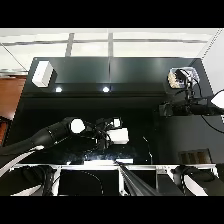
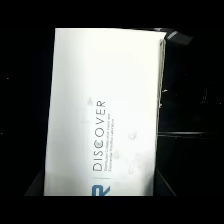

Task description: Fold the box and place the chain.

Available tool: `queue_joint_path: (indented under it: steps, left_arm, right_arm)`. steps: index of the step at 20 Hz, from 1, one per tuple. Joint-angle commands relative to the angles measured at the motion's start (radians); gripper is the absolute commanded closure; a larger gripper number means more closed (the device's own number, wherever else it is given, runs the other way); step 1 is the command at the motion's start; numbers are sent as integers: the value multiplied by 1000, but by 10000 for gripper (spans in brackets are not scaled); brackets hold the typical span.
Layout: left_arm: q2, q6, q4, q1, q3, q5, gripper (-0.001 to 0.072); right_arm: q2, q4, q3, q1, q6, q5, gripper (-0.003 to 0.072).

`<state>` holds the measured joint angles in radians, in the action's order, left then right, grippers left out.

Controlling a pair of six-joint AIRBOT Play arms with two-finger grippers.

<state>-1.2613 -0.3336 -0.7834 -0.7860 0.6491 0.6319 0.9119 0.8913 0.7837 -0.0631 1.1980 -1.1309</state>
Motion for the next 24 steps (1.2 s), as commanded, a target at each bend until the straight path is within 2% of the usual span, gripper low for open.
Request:
queue_joint_path:
  steps: [1,4,6,8,10,13,15,19,21,24]
  left_arm:
    - [13,-76,-90,10,6,81,435]
    - [99,-322,-303,96,5,92,413]
    - [164,-427,-418,213,5,155,414]
    - [219,-442,-476,380,5,262,414]
    - [253,-480,-504,594,5,340,415]
    - [261,-586,-505,937,5,327,415]
    - [239,-598,-506,1096,13,258,415]
    - [106,-592,-512,1273,122,220,416]
    - [28,-591,-442,1329,204,234,416]
    - [-81,-586,-417,1326,313,255,415]
  right_arm:
    - [-1,0,1,1,0,6,658]
    - [-1,0,1,1,0,6,659]
    - [-1,0,1,1,0,6,658]
    - [-1,0,1,1,0,7,658]
    - [-1,0,1,1,0,12,659]
    - [-1,0,1,1,0,18,659]
    - [-1,0,1,1,0,19,659]
    - [-1,0,1,1,4,17,658]
    - [-1,0,1,1,14,18,658]
    - [-1,0,1,1,15,20,659]
